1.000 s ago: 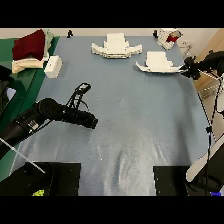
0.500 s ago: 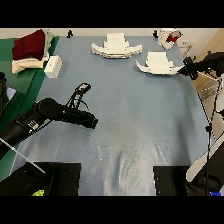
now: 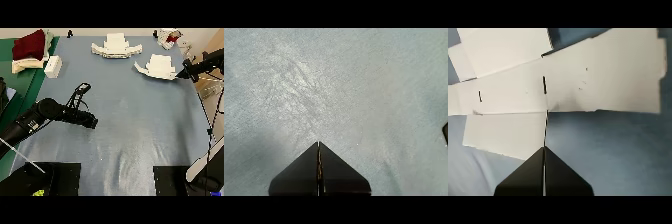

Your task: Fold the box.

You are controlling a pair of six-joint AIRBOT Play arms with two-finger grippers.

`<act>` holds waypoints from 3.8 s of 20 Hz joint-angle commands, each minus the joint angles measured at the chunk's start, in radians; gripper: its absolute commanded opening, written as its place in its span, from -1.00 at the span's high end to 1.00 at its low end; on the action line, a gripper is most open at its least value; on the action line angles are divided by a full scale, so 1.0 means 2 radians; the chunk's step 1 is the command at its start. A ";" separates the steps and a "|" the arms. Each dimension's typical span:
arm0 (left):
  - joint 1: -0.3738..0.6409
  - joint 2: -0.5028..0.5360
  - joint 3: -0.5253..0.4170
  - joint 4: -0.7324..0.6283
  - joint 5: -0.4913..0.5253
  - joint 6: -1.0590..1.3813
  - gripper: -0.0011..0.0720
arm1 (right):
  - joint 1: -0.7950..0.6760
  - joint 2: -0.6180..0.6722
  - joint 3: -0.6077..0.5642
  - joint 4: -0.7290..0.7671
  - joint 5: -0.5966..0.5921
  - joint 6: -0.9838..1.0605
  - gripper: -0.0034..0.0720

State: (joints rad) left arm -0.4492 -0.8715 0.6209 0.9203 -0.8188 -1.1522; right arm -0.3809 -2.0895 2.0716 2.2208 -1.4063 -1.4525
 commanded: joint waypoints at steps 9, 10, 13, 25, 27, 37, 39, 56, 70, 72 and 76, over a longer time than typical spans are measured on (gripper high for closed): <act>0.000 0.000 0.000 0.000 0.000 0.000 0.94 | 0.018 0.211 -0.303 -0.036 -0.098 -0.132 0.91; 0.000 0.000 0.000 0.000 0.000 0.000 0.94 | 0.021 0.238 -0.340 -0.054 -0.093 -0.140 0.91; 0.000 0.000 0.000 0.000 0.000 0.000 0.94 | 0.026 0.315 -0.433 -0.109 -0.072 -0.146 0.91; 0.000 0.000 0.000 0.000 0.000 0.000 0.94 | 0.024 0.365 -0.435 -0.215 -0.007 -0.102 -0.41; 0.000 0.000 0.000 0.000 0.000 0.000 0.94 | 0.011 0.365 -0.416 -0.278 0.004 -0.069 -0.41; 0.000 0.000 0.000 0.000 0.000 0.000 0.94 | -0.135 0.257 -0.417 -0.047 -0.025 -0.205 -0.41; 0.000 0.000 0.000 0.000 0.000 0.000 0.94 | -0.126 0.236 -0.418 -0.039 -0.025 -0.217 -0.41; 0.000 0.000 0.000 0.000 0.000 0.000 0.94 | -0.053 0.214 -0.418 0.003 -0.063 -0.266 0.90; 0.000 0.000 0.000 0.000 0.000 0.000 0.94 | 0.217 0.492 -0.726 0.098 0.153 -0.277 0.90; 0.000 0.000 0.000 0.000 0.000 0.000 0.94 | 0.266 0.534 -0.762 0.098 0.206 -0.256 0.90; 0.000 0.000 0.000 -0.001 0.001 0.000 0.94 | 0.328 0.552 -0.775 0.079 0.229 -0.159 0.90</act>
State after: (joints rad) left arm -0.4492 -0.8715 0.6209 0.9203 -0.8188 -1.1519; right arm 0.1825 -1.0309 0.5655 2.3936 -1.0286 -1.9125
